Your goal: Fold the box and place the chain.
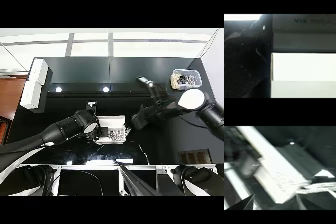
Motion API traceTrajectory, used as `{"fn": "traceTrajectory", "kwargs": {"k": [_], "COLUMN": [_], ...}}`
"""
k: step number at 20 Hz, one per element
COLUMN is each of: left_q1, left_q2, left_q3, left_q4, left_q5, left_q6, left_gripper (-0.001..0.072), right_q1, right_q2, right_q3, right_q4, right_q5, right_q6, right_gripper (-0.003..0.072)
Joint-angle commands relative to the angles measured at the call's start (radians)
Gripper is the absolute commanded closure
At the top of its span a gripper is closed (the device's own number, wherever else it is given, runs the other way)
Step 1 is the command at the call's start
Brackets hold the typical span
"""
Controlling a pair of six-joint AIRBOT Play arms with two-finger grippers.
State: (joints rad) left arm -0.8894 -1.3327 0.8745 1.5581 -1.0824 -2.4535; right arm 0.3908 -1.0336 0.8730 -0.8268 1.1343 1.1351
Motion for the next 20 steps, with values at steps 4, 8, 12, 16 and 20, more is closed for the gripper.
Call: {"fn": "traceTrajectory", "kwargs": {"k": [4,8,12,16,20], "left_q1": [0.000,0.000,0.000,0.000,0.000], "left_q2": [0.000,0.000,0.000,0.000,0.000], "left_q3": [0.000,0.000,0.000,0.000,0.000], "left_q4": [0.000,0.000,0.000,0.000,0.000], "left_q5": [0.000,0.000,-0.002,-0.001,0.000], "left_q6": [0.000,0.000,0.000,0.000,0.000], "left_gripper": [0.0681,0.0681,0.0681,0.0681,0.0681], "right_q1": [-0.160,-0.126,-0.087,-0.058,-0.050], "right_q2": [-0.011,-0.118,-0.215,-0.226,-0.227], "right_q3": [-0.188,-0.242,-0.242,-0.242,-0.242], "right_q4": [-0.057,-0.032,0.096,0.095,0.095], "right_q5": [-0.262,-0.313,-0.274,-0.277,-0.303], "right_q6": [-0.591,-0.999,-1.239,-1.304,-1.311], "right_gripper": [0.0084,0.0084,0.0084,0.0085,0.0085]}}
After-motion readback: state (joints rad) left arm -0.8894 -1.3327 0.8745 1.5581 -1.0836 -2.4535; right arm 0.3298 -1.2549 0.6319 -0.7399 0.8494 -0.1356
